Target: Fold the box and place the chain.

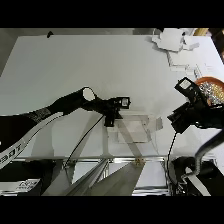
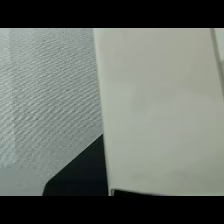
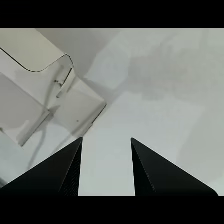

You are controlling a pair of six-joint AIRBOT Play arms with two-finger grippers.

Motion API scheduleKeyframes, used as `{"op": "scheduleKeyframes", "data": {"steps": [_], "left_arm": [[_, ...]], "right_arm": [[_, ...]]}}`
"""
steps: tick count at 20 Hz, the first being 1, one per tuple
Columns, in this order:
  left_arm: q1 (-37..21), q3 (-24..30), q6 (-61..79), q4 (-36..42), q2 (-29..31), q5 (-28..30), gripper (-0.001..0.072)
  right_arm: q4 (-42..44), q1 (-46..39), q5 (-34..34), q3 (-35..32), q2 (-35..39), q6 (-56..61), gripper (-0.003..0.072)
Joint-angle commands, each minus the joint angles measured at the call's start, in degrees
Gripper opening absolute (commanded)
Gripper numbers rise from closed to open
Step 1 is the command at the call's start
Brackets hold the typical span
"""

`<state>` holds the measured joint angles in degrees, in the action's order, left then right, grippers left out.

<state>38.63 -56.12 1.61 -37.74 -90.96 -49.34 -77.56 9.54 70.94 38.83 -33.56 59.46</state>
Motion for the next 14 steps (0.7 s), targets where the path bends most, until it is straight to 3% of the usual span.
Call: {"op": "scheduleKeyframes", "data": {"steps": [1,14], "left_arm": [[0.02,0.04,-0.76,-1.20,-0.04,-0.20,0.0010],[0.04,0.04,-2.10,-0.92,0.35,-1.68,0.0003]], "right_arm": [[0.00,0.04,0.02,-0.04,-0.02,0.02,0.0340],[0.04,0.04,0.15,-0.04,-0.02,0.00,0.0340]]}}
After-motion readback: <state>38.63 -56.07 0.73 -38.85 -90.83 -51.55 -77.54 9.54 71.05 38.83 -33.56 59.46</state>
